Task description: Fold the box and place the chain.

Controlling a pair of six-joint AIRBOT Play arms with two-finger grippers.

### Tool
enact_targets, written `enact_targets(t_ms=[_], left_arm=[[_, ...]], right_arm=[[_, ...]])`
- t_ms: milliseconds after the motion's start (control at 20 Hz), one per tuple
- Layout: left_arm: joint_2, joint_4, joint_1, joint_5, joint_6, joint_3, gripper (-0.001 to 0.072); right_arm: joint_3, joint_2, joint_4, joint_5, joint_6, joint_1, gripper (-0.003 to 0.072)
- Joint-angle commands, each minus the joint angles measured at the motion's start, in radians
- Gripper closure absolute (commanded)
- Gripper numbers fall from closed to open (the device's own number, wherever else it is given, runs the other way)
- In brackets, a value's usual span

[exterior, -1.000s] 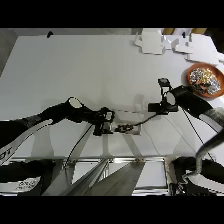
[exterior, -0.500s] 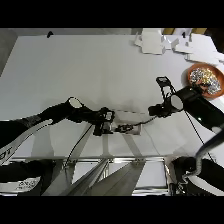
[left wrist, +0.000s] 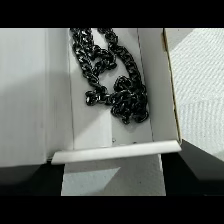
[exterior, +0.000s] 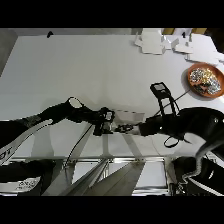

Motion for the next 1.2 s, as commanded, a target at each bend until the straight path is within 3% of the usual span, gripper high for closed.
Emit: enact_targets(t_ms=[0, 400, 900, 1000, 1150], left_arm=[[-0.001, 0.000, 0.000, 0.000, 0.000, 0.000, 0.0500], [-0.001, 0.000, 0.000, 0.000, 0.000, 0.000, 0.0500], [-0.001, 0.000, 0.000, 0.000, 0.000, 0.000, 0.0500], [-0.001, 0.000, 0.000, 0.000, 0.000, 0.000, 0.0500], [-0.001, 0.000, 0.000, -0.001, 0.000, 0.000, 0.0500]], right_arm=[[0.000, 0.022, 0.000, -0.135, 0.129, 0.140, 0.0665], [0.000, 0.006, -0.008, -0.406, 0.203, 0.191, 0.0665], [0.000, -0.236, -0.027, -0.376, 0.233, 0.190, 0.0658], [0.003, -0.239, -0.037, -0.384, 0.244, 0.190, 0.0515], [0.054, -0.207, -0.047, -0.370, 0.214, 0.125, 0.0496]])
